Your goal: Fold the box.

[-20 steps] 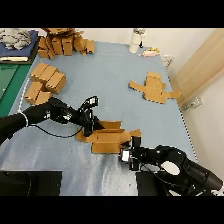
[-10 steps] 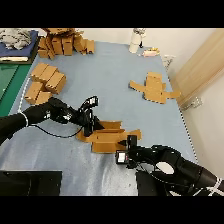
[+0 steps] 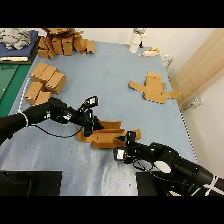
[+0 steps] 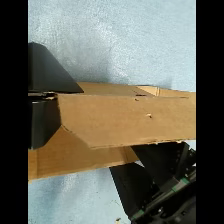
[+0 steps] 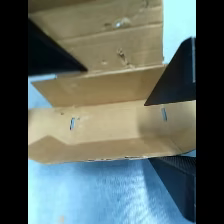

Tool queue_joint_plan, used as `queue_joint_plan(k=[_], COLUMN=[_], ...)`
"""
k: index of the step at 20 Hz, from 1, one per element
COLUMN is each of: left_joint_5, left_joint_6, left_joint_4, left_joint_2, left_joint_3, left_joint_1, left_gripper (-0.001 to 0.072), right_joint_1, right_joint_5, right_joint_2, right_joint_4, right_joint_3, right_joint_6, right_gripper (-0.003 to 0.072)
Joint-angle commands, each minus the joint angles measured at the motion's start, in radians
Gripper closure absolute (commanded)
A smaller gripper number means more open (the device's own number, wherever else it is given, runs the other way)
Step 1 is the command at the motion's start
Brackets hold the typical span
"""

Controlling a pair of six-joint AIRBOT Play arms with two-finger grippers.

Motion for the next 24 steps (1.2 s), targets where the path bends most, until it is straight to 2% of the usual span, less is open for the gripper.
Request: queue_joint_plan(k=[1, 11, 12, 13, 15, 16, 18, 24], left_joint_5=[0.0, 0.0, 0.0, 0.0, 0.0, 0.0, 0.0, 0.0], left_joint_6=[0.0, 0.0, 0.0, 0.0, 0.0, 0.0, 0.0, 0.0], left_joint_4=[0.0, 0.0, 0.0, 0.0, 0.0, 0.0, 0.0, 0.0], left_joint_2=[0.0, 0.0, 0.0, 0.0, 0.0, 0.0, 0.0, 0.0], left_joint_3=[0.001, 0.001, 0.001, 0.001, 0.001, 0.001, 0.001, 0.001], left_joint_1=[0.0, 0.0, 0.0, 0.0, 0.0, 0.0, 0.0, 0.0], left_gripper=[0.0694, 0.0694, 0.0694, 0.0694, 0.0694, 0.0694, 0.0693, 0.0694], right_joint_1=[-0.023, -0.05, -0.05, -0.051, -0.064, -0.077, -0.111, -0.125], right_joint_5=[-0.023, 0.031, 0.033, 0.038, 0.045, 0.063, 0.114, 0.125], right_joint_2=[-0.003, -0.004, -0.005, -0.005, -0.005, -0.005, -0.004, 0.013], right_joint_4=[0.004, 0.043, 0.066, 0.071, 0.097, 0.113, 0.172, 0.16], right_joint_3=[0.01, 0.029, 0.028, 0.028, 0.029, 0.029, 0.032, 0.046], right_joint_6=[0.0, 0.001, 0.001, 0.001, 0.011, 0.011, 0.011, 0.012], right_gripper=[0.023, 0.0229, 0.018, 0.0071, 0.0062, -0.0034, -0.0034, -0.0034])
